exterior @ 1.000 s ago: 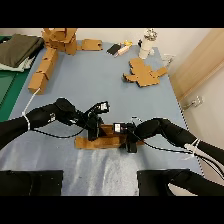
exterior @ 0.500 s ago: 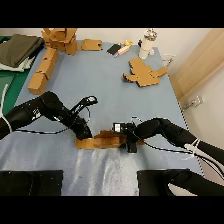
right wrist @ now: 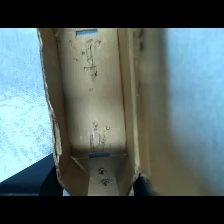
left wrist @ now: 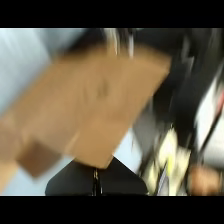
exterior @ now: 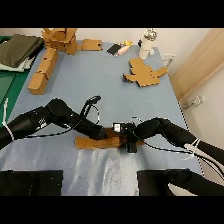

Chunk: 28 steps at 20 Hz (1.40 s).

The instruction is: Fold the box.

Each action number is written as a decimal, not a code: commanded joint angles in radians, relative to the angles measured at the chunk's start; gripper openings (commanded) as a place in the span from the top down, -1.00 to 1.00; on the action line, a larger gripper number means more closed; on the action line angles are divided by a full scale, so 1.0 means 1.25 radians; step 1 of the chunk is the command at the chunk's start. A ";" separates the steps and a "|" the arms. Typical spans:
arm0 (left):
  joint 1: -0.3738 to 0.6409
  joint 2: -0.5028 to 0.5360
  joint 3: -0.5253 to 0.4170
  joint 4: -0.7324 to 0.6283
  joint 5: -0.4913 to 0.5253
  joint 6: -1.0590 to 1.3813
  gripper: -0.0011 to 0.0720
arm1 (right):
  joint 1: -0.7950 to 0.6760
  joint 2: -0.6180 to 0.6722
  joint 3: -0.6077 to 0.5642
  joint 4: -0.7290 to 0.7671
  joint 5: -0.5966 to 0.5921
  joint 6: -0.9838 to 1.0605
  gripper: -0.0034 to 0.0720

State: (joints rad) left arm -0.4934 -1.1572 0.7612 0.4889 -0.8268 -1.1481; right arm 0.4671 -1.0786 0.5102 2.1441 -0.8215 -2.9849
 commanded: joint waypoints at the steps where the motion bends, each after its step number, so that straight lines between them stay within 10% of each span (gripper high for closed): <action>1: -0.008 -0.025 -0.001 -0.074 0.216 -0.028 0.95 | 0.001 0.000 0.000 0.000 -0.002 0.000 -0.44; 19: 0.009 -0.219 0.009 -0.099 0.189 0.019 0.94 | 0.001 0.000 0.000 -0.001 -0.002 0.000 -0.44; 28: 0.158 -0.121 -0.001 -0.312 -0.226 0.656 0.95 | 0.001 0.000 0.000 -0.001 0.000 0.000 -0.44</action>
